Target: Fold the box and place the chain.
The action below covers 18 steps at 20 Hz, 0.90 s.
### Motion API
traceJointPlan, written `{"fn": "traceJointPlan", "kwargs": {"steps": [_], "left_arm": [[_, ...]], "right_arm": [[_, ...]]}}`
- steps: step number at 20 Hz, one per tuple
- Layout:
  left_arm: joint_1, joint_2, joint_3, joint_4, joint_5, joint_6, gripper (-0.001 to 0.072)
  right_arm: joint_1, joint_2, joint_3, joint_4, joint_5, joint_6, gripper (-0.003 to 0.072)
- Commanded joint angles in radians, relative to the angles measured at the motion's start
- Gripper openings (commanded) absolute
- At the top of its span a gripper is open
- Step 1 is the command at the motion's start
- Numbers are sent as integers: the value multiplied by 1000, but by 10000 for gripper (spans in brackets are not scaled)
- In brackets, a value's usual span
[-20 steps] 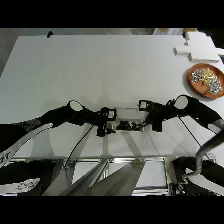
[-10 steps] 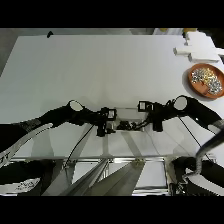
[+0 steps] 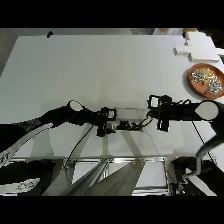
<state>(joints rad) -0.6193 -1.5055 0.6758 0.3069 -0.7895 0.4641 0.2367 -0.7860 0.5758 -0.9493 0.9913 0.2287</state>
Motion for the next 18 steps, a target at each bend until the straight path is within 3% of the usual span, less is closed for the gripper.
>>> {"fn": "traceJointPlan", "kwargs": {"steps": [1, 8, 13, 15, 16, 18], "left_arm": [[0, 0, 0, 0, 0, 0, 272], [1, 0, 0, 0, 0, 0, 272], [0, 0, 0, 0, 0, 0, 272], [1, 0, 0, 0, 0, 0, 272], [1, 0, 0, 0, 0, 0, 272], [1, 0, 0, 0, 0, 0, 272]], "right_arm": [[35, 71, 1, 286, 64, 24, 18], [355, 17, 1, 299, -221, 46, 19], [386, -129, 1, 276, -249, 63, 33], [386, -139, 2, 241, -253, 61, 264], [383, -130, 3, 228, -254, 54, 303], [346, -84, 4, 212, -249, 55, 295]]}}
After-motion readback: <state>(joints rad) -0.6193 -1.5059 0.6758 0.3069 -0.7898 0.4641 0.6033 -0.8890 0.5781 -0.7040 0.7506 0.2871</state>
